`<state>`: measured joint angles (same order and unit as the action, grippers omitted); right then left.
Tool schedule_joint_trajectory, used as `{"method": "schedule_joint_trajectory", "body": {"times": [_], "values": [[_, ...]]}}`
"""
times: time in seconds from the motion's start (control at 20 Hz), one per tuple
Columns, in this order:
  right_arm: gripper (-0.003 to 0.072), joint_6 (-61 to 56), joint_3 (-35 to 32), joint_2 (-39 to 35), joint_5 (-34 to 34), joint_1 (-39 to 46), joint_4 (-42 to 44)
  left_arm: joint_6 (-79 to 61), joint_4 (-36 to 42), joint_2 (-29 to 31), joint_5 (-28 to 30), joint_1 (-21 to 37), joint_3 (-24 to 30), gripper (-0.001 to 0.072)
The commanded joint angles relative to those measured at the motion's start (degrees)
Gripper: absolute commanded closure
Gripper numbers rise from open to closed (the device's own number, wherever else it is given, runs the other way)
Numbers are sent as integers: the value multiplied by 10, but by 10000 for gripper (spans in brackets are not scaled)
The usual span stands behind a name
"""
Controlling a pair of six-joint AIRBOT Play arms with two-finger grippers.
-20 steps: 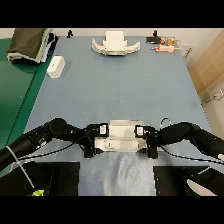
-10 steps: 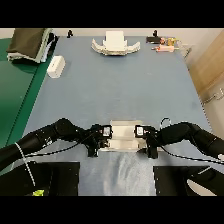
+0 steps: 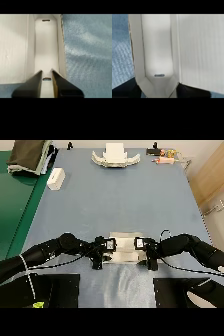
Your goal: Fold the box.
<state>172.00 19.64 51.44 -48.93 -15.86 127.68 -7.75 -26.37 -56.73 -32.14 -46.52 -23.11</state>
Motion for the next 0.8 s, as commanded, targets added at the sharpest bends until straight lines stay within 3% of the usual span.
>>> {"method": "schedule_joint_trajectory", "body": {"times": [0.0, 0.3, 0.35, 0.4, 0.45, 0.6, 0.65, 0.75], "values": [[183, -1, 0, 0, 0, 0, 0, -1, 14, -7, 5, -7, 0, 156], [182, -1, 0, 0, 0, 0, 0, 13, 9, -7, 2, -7, 0, 163], [183, -1, 0, 0, 0, 0, 0, 14, 4, -7, 2, -6, 0, 269], [183, -1, 0, 0, 0, 0, 0, 21, -6, -6, 2, -6, 0, 487], [182, -1, 0, 0, 0, 0, 0, 44, -19, -5, 2, -6, 0, 597], [182, -1, 0, 0, 0, 0, 0, 193, -110, 22, 0, -5, 0, 607], [183, -1, 0, 0, 0, 0, 1, 260, -155, 39, -7, -5, -1, 676], [182, -1, 0, 0, 0, 0, 0, 373, -227, 83, -49, -5, -6, 697]]}}
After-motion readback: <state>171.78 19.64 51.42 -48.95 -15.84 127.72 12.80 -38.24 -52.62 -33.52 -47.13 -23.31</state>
